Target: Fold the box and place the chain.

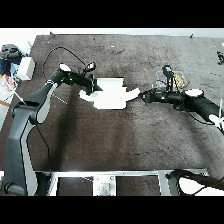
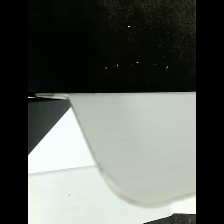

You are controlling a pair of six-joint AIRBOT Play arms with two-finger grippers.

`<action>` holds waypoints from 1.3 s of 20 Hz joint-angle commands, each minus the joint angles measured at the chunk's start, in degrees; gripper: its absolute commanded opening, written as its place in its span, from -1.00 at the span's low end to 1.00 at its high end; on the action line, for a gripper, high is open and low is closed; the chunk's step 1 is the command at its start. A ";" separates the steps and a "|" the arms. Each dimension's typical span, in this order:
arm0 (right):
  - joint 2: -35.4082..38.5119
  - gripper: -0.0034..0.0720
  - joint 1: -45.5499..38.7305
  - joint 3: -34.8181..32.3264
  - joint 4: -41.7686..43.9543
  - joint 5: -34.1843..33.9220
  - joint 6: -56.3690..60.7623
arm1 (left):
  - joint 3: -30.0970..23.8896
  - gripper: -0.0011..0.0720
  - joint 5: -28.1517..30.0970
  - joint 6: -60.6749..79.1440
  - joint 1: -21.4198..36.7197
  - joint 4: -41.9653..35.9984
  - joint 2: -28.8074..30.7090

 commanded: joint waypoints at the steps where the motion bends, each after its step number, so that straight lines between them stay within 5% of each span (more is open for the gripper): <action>1: -0.11 0.02 2.05 0.07 2.78 3.50 -15.45 | -0.02 -0.94 0.02 -0.02 0.02 0.35 -0.04; 2: -0.37 0.02 3.43 0.07 2.73 3.48 -19.85 | -0.02 -0.94 0.04 -0.02 0.04 0.35 -0.04; 4: -1.16 0.54 6.84 0.07 1.88 2.60 -27.98 | 0.00 -0.94 0.04 -0.02 0.04 0.31 -0.04; 12: -6.38 0.55 15.65 0.07 -1.60 -7.96 -40.65 | -0.02 -0.94 0.15 2.58 0.04 0.31 -0.04; 13: -7.21 0.61 15.80 0.07 -1.57 -8.00 -42.18 | -0.02 -0.94 0.02 2.54 0.04 0.31 -0.04; 14: -7.74 0.88 15.91 0.07 -1.60 -8.07 -43.69 | 0.00 -0.94 0.04 2.54 0.04 0.31 -0.04; 26: -13.53 0.88 19.96 4.42 -6.54 -19.17 -45.16 | 0.00 -0.94 0.15 2.56 0.04 0.00 -0.04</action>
